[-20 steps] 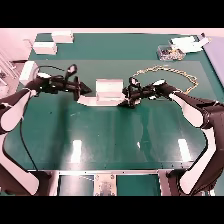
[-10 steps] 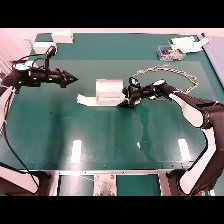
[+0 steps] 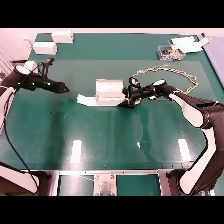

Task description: Fold the box and place the chain.

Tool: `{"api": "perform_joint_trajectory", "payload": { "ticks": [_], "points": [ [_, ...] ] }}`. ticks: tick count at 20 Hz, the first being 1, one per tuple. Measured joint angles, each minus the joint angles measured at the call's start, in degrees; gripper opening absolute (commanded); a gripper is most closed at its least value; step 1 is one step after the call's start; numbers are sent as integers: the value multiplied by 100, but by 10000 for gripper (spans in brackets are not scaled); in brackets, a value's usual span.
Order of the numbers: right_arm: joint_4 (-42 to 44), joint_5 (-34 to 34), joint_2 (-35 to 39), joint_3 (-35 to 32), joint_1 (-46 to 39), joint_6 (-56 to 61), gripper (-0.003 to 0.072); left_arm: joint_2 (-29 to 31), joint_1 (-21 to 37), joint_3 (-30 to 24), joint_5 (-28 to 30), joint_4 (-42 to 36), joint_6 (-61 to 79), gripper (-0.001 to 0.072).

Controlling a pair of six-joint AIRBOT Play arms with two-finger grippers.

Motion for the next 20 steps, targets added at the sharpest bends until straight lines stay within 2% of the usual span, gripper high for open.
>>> {"api": "perform_joint_trajectory", "payload": {
  "ticks": [7, 17, 18, 19, 20],
  "points": [
    [0, 0, 0, 0, 0, 0, 580, -87, -133, -774, -35, -861, 555, 17],
    [-2, 0, 0, 0, 0, 0, 580, -79, -990, -890, 334, -1602, 951, 24],
    [0, -2, 0, 0, 0, 0, 580, -66, -1025, -870, 363, -1694, 986, 183],
    [0, 0, 0, 0, 0, 0, 579, -46, -1045, -841, 374, -1759, 1010, 242],
    [0, 0, 0, 0, 0, 0, 579, -37, -1058, -807, 376, -1834, 1023, 233]
  ]
}}
